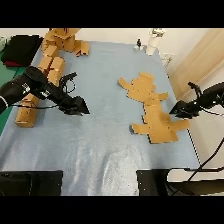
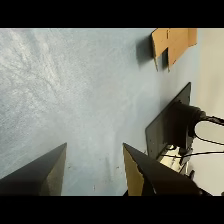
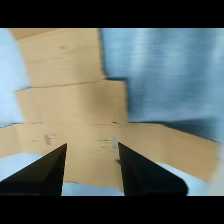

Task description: Fold the box.

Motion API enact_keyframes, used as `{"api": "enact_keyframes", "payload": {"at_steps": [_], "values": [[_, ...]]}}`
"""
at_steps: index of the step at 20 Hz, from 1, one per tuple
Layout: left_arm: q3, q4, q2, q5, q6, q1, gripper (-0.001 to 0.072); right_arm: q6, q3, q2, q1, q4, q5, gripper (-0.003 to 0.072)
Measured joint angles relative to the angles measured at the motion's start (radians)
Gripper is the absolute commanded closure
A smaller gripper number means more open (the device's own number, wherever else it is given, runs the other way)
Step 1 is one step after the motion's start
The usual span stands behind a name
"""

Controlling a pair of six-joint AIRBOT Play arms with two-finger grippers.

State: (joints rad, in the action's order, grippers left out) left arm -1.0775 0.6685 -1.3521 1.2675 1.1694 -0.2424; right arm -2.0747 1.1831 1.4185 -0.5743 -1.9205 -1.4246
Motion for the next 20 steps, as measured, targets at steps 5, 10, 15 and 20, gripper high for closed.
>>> {"api": "enact_keyframes", "payload": {"at_steps": [5,10,15,20], "values": [[0.002,-0.014,0.0,0.002,-0.019,0.0,0.0176,0.056,0.043,-0.008,-0.019,0.303,0.016,0.0186],[0.002,-0.018,0.0,-0.025,-0.028,-0.002,0.0176,0.039,0.051,0.001,-0.046,0.383,0.043,0.0186],[0.002,-0.019,0.0,-0.053,-0.032,-0.002,0.0176,-0.006,0.05,0.045,-0.076,0.322,0.048,0.0186],[0.002,-0.03,0.0,-0.061,-0.032,-0.002,0.0176,-0.063,0.046,0.106,-0.085,0.144,-0.006,0.0518]]}}
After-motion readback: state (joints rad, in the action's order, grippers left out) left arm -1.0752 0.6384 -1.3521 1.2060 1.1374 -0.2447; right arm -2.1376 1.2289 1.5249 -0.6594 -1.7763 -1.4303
